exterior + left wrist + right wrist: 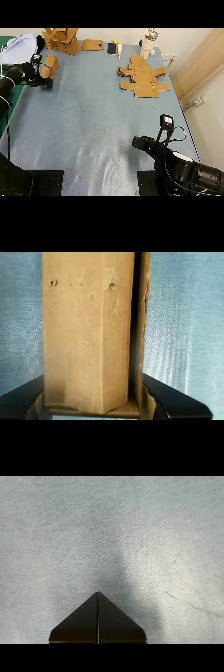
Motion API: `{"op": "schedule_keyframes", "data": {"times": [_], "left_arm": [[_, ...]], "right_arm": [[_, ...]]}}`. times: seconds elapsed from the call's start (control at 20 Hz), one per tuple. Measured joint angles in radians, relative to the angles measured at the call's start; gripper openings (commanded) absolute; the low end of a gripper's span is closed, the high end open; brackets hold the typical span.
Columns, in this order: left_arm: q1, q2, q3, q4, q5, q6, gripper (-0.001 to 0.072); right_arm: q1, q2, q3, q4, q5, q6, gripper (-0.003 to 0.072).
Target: Fold the box.
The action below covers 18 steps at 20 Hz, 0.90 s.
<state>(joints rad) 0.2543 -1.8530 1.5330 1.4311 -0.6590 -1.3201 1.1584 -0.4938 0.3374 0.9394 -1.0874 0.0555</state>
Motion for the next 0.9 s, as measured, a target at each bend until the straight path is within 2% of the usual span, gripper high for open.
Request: {"op": "schedule_keyframes", "data": {"times": [0.65, 0.9], "left_arm": [[0.003, 0.029, 0.075, 0.002, -0.149, -0.005, 0.0691], [0.003, 0.044, 0.113, 0.003, -0.262, -0.008, 0.0689]], "right_arm": [[0.000, 0.000, 0.000, 0.003, 0.006, 0.000, 0.0003], [0.000, 0.000, 0.000, 0.003, 0.007, 0.000, 0.0003]]}}
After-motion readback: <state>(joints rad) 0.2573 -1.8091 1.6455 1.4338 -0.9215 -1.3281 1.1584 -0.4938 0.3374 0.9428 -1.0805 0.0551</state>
